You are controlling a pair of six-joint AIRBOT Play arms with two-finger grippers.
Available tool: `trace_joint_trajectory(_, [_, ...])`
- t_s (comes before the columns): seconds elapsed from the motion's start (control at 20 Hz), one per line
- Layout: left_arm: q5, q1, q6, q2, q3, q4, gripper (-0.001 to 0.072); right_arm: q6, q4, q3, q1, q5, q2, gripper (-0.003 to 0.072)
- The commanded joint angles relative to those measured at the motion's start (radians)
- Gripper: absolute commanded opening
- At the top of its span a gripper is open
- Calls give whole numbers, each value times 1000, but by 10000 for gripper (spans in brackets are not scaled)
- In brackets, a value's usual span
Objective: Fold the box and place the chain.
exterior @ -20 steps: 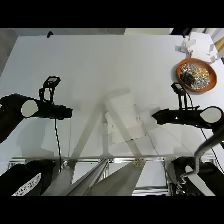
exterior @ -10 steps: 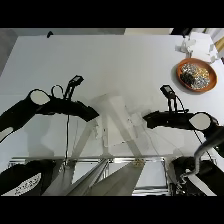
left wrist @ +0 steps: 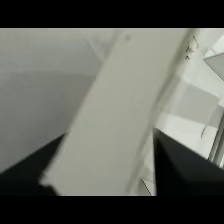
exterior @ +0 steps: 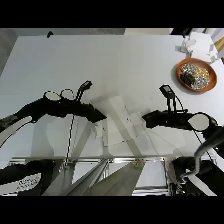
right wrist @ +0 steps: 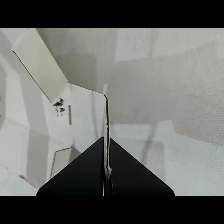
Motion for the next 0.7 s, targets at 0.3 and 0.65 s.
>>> trace_joint_trajectory(0.3, [-84,0,340,-10,1,-26,6,0,2,0,1,5,1,26])
trace_joint_trajectory(0.65, [-153,-35,400,0,216,210,2,-1,-45,80,1,134,3,366])
